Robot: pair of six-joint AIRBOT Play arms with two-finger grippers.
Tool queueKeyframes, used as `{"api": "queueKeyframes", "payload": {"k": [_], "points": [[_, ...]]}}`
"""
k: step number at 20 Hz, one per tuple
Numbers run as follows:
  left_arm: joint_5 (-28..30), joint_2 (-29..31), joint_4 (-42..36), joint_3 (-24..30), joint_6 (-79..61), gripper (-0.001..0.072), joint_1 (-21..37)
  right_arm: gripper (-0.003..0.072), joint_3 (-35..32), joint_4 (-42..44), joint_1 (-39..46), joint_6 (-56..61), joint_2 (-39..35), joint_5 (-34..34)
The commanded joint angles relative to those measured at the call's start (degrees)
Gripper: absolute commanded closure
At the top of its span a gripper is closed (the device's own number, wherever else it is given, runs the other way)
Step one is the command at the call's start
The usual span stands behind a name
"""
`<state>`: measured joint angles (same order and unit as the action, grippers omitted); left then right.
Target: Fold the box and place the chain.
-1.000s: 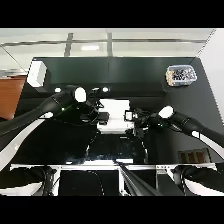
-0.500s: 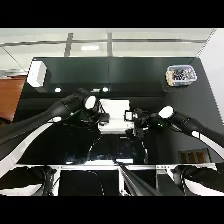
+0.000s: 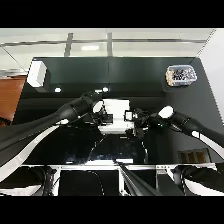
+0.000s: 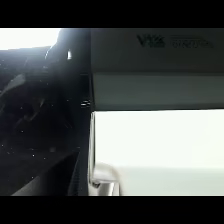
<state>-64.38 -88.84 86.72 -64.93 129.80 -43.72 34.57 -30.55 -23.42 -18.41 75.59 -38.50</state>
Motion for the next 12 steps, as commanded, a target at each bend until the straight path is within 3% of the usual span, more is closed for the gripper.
{"api": "queueKeyframes", "payload": {"k": [1, 2, 6, 7, 9, 10, 12], "points": [[0.3, -0.2, -0.2, -0.7, 0.8, 0.0566, -0.3, 0.032, 0.1, 0.0, 0.0, 0.0, 0.0, 0.0], [0.8, -0.2, -0.2, -0.7, 0.8, 0.0679, -0.3, 0.032, 0.1, 0.0, 0.0, 0.0, 0.0, 0.0], [0.9, -0.2, -0.4, -0.9, 0.6, 0.0684, -0.2, 0.032, 0.1, 0.0, 0.0, 0.0, 0.0, 0.0], [0.9, -0.2, -0.5, -0.9, 0.6, 0.0631, -0.2, 0.032, 0.1, 0.0, 0.0, 0.0, 0.0, 0.0], [0.9, -0.2, -0.7, -0.9, 0.7, 0.0194, -0.2, 0.032, 0.1, 0.0, 0.0, 0.0, 0.0, 0.0], [0.8, -0.2, -0.6, -0.9, 0.7, 0.0151, -0.2, 0.032, 0.1, 0.0, 0.0, 0.0, 0.0, 0.0], [0.9, -0.2, -0.1, -0.9, 1.3, 0.0167, -0.2, 0.032, 0.1, 0.0, 0.0, 0.0, 0.0, 0.0]]}}
